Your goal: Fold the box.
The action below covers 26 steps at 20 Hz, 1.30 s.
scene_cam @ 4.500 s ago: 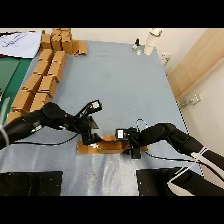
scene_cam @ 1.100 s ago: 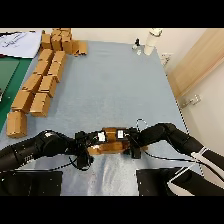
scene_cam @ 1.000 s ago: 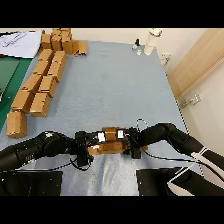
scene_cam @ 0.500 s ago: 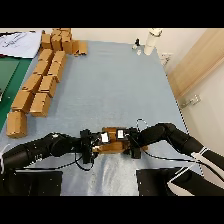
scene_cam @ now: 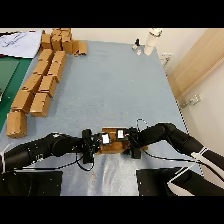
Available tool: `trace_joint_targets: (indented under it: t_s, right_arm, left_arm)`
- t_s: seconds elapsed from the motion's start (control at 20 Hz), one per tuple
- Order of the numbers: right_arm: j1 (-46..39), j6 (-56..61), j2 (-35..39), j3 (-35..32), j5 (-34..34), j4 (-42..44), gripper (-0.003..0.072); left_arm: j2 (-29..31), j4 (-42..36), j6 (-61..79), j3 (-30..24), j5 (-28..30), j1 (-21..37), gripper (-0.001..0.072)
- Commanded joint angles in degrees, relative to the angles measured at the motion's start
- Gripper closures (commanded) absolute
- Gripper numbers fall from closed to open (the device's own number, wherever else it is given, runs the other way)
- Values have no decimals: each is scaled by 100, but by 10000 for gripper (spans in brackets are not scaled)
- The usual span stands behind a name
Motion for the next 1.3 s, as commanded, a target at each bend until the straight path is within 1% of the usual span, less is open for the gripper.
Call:
trace_joint_targets:
  t_s: [0.0,0.15,0.35,0.55,0.75,0.8,1.0,1.25]
  right_arm:
    - [-2,0,2,2,0,2,171]
    - [-2,0,2,2,0,2,171]
    - [-2,0,2,2,0,0,171]
    - [-2,0,2,2,0,0,171]
    - [-2,0,2,2,0,0,171]
    - [-2,0,2,2,0,0,171]
    - [-2,0,2,2,0,0,171]
    - [-2,0,2,2,0,0,171]
  left_arm:
    - [-2,-17,39,4,260,-2,545]
    - [-26,-24,39,7,481,-15,546]
    - [-74,-24,39,28,514,-219,547]
    - [-72,-101,33,28,455,-251,546]
    - [-72,-125,33,26,195,-238,543]
    - [-72,-125,33,17,199,-238,522]
    - [-68,-122,33,17,184,-42,523]
    - [-66,-122,35,17,-101,225,523]
